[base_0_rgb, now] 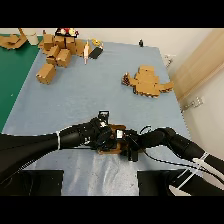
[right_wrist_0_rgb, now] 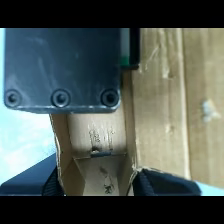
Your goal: Fold the box.
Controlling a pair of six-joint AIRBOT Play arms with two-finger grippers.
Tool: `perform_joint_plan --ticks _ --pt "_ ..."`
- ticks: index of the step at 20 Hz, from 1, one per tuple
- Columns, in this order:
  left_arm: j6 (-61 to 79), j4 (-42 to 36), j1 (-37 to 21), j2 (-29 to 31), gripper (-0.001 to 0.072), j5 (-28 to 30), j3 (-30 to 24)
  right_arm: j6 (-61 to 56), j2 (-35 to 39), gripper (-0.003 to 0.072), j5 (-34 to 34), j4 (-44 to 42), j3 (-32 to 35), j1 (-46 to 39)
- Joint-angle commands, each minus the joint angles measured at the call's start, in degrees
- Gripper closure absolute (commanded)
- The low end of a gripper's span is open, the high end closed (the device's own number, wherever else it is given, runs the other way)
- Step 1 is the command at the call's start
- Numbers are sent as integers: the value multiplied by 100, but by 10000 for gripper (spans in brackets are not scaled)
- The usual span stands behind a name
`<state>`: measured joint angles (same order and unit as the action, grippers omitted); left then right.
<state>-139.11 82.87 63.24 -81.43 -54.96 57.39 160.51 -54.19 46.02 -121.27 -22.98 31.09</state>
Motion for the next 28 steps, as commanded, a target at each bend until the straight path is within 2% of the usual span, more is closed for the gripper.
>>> perform_joint_plan --ticks 1,4,5,12,13,14,15,28 --pt "20 -15 0 -31 600 -2 2 -2 -2 243 -2 -2 2 2" --pt "17 -42 0 -31 607 -9 2 -2 -2 243 -2 -2 2 2" --pt "22 -61 0 -31 701 -7 2 0 -2 243 -2 -2 2 2" --pt "22 -197 0 -28 698 52 4 0 -2 243 -2 -2 2 2" --pt "22 -212 0 -28 682 79 4 0 -2 243 -2 -2 2 2" --pt "17 -212 0 -28 389 98 4 -2 -2 243 -2 -2 2 2" --pt "-2 -212 0 -28 209 96 4 0 -2 243 -2 -2 2 2" --pt "-4 -212 -13 157 204 31 42 -2 -2 243 -2 -2 2 2"
